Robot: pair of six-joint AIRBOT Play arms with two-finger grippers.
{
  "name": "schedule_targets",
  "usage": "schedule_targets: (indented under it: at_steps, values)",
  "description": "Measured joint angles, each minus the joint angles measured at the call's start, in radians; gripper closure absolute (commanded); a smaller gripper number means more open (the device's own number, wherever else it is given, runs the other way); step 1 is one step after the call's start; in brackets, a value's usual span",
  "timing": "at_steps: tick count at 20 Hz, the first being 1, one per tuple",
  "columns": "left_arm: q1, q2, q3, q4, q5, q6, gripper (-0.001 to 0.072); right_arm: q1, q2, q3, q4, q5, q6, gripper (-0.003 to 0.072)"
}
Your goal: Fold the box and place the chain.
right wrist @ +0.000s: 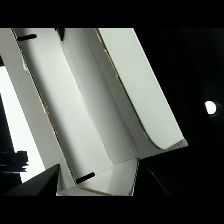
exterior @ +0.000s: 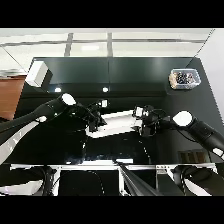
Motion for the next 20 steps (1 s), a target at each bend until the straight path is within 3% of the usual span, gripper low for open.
schedule_targets:
  at_steps: [20]
  values:
    - [-0.010,0.013,0.041,0.077,-0.019,0.053,0.0682,-0.003,-0.021,0.000,0.043,0.002,-0.037,0.0056]
